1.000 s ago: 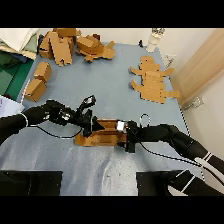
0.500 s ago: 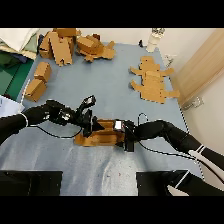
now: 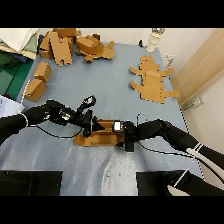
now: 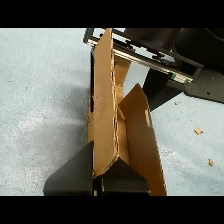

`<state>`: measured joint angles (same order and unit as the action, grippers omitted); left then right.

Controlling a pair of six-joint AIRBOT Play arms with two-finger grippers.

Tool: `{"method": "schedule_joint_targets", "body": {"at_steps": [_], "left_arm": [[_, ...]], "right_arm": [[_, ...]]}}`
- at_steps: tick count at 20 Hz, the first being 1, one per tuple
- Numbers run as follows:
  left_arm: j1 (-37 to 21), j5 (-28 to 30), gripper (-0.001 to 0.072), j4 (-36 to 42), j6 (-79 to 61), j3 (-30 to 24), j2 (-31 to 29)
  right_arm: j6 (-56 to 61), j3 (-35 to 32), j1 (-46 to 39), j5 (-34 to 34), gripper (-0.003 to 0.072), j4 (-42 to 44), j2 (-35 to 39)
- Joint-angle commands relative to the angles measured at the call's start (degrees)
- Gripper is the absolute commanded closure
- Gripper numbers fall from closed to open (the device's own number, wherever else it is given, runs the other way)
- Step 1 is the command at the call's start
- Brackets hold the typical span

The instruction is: Fold the box.

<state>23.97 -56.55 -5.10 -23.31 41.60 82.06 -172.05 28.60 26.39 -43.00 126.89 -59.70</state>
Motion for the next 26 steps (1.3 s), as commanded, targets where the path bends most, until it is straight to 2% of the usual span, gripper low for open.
{"method": "schedule_joint_targets", "body": {"at_steps": [1,20,26], "left_arm": [[-0.02,0.02,0.0695,0.0,0.0,0.02,-0.04],[-0.02,0.02,0.0695,0.0,0.0,0.02,-0.04],[-0.02,0.02,0.0695,0.0,0.0,0.0,-0.04]], "right_arm": [[0.0,0.07,0.0,-0.09,0.0073,-0.44,0.02],[0.0,0.61,0.13,0.39,0.0073,-0.42,-1.77],[0.0,3.78,0.09,-5.16,0.0073,-2.16,-3.72]]}}
